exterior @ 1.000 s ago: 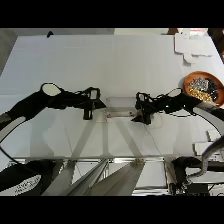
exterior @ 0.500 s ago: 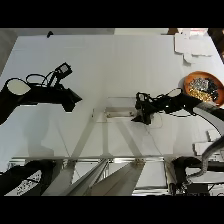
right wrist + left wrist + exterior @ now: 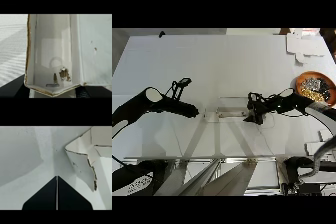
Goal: Fold the box and place the chain.
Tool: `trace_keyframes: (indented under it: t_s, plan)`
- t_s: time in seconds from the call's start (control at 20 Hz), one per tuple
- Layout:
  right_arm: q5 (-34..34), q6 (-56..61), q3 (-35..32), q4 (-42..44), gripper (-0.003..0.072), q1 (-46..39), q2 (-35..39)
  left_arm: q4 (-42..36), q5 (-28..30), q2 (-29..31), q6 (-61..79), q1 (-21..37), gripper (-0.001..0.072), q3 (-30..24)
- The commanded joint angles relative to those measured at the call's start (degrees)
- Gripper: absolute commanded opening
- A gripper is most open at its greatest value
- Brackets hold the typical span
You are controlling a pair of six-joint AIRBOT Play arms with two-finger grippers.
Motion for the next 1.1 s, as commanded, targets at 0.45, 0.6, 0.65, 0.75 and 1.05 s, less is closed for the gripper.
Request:
trace_keyframes:
  t_s: [0.45,0.6,0.65,0.75,1.05]
  plan:
    - [0.0,0.0,0.0,0.0,0.0431,0.0,0.0,-7.9,5.9,-6.4,-3.8,-5.8,0.0003,-0.4]
    - [0.0,0.0,0.0,0.0,0.0431,0.0,0.0,-10.7,6.0,-6.4,-3.7,-5.9,0.0006,-0.4]
    - [0.0,0.0,0.0,0.0,0.0431,0.0,0.0,-11.8,6.0,-6.4,-3.6,-5.8,0.0005,-0.4]
    - [0.0,0.0,0.0,0.0,0.0431,0.0,0.0,-13.1,5.9,-6.4,-3.5,-5.8,0.0005,-0.4]
    - [0.0,0.0,0.0,0.0,0.0431,0.0,0.0,-19.8,5.2,-6.4,-1.6,-5.8,0.0013,-0.4]
